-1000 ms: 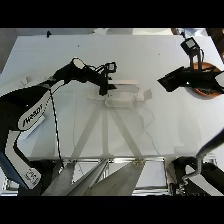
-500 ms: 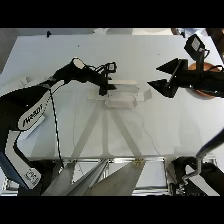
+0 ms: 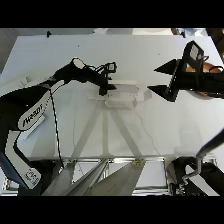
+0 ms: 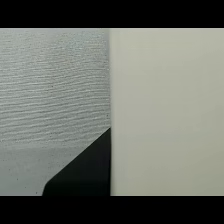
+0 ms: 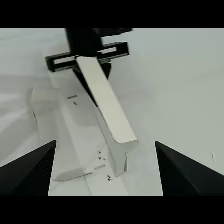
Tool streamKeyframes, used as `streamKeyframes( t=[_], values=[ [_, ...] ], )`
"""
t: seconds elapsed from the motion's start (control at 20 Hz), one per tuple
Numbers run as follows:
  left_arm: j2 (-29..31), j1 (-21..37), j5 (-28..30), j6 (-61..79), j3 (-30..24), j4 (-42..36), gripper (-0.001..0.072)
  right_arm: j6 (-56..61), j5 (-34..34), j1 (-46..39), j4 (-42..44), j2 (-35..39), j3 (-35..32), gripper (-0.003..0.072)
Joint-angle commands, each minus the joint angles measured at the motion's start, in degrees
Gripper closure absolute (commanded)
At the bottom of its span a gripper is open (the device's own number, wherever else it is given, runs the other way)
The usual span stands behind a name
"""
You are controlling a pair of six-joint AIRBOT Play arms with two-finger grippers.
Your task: Fold the box and place the chain.
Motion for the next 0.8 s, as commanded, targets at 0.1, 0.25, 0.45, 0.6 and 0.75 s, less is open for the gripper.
streamKeyframes(
  t=[0.1, 0.25, 0.45, 0.6, 0.75],
  values=[
    [0.0, 0.0, 0.0, 0.0, 0.0, 0.0, 0.0700, -10.5, -1.8, 3.7, -3.9, -0.2, -8.4, -0.0004],
    [0.0, 0.0, 0.0, 0.0, 0.0, 0.0, 0.0700, -13.7, -8.5, 5.7, -3.0, -1.5, -16.9, -0.0004],
    [0.0, 0.0, 0.0, 0.0, 0.0, 0.0, 0.0700, -14.3, -11.9, 8.2, -3.1, -8.2, -18.6, -0.0004],
    [0.0, 0.0, 0.0, 0.0, 0.0, 0.0, 0.0700, -15.1, -17.2, 10.7, -2.0, -14.4, -18.6, -0.0004],
    [0.0, 0.0, 0.0, 0.0, 0.0, 0.0, 0.0700, -15.0, -23.6, 12.3, -0.5, -18.4, -18.6, -0.0004]
  ],
)
